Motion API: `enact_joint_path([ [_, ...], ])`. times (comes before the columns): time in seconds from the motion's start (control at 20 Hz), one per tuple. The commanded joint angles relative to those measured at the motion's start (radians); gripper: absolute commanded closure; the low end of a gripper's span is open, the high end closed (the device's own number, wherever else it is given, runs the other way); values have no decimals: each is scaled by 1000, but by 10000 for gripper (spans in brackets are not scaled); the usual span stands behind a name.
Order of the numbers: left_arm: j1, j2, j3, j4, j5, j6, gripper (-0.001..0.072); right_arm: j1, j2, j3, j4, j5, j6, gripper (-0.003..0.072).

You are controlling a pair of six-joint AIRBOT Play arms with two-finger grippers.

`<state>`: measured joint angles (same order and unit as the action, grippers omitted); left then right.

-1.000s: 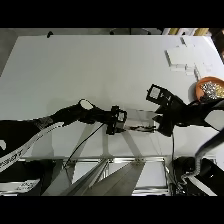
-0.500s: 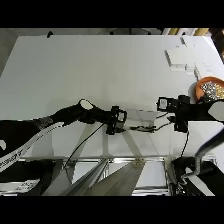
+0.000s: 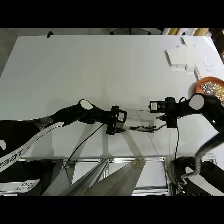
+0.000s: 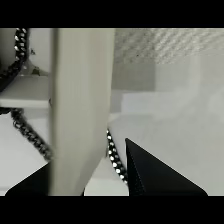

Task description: Fold the box and place the chain.

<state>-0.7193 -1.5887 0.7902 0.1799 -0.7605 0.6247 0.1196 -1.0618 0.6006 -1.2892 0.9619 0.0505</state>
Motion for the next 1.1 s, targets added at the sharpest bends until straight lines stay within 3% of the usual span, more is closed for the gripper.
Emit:
enact_joint_path([
  [0.0,1,0,0,0,0,0,641,-1,-76,-2,10,-70,-40,448],
  [0.4,1,0,0,0,0,0,641,-1,-139,-2,10,-73,-62,469],
  [0.7,1,0,0,0,0,0,641,-1,-130,-2,0,-34,-57,667],
  [0.9,1,0,0,0,0,0,641,-1,4,-2,-21,84,-18,667],
  [1.05,1,0,0,0,0,0,641,-1,159,-2,51,197,74,667],
])
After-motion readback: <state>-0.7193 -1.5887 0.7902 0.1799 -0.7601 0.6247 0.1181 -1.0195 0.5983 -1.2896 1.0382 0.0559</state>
